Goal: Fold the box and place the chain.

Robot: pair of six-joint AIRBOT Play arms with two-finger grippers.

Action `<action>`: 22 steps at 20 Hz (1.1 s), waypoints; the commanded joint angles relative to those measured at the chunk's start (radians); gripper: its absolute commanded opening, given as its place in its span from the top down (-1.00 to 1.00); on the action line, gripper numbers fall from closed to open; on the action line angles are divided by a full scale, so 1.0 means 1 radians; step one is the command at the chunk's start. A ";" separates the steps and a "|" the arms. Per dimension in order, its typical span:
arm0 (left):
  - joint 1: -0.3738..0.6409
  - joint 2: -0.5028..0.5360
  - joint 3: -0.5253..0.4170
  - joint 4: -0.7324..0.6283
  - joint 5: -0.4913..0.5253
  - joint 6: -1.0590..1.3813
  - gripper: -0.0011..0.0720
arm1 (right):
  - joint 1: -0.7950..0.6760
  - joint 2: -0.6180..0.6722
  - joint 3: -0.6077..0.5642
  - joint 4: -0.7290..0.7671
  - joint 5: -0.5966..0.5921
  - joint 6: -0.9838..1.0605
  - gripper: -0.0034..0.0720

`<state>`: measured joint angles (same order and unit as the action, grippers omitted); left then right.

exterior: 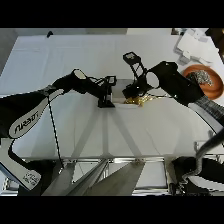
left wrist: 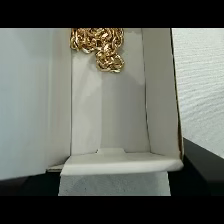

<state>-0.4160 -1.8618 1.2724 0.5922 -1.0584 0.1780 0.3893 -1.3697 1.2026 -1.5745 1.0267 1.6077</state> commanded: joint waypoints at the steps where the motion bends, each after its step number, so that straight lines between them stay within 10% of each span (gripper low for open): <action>1: 0.001 0.000 0.000 0.000 0.000 0.000 0.21 | -0.050 0.052 0.000 0.020 0.040 -0.195 0.11; 6: 0.001 0.000 0.000 0.000 0.000 0.000 0.21 | -0.249 0.113 0.000 0.192 0.208 -0.649 0.09; 9: 0.001 0.000 0.000 0.000 0.000 0.000 0.21 | -0.336 0.082 0.000 0.199 0.220 -0.838 -0.60; 22: 0.001 -0.001 0.000 0.000 0.000 0.000 0.21 | -0.360 -0.230 0.000 0.247 0.043 -1.479 -0.75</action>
<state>-0.4160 -1.8618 1.2724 0.5926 -1.0588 0.1780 0.0307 -1.5299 1.2030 -1.3460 1.1221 0.2382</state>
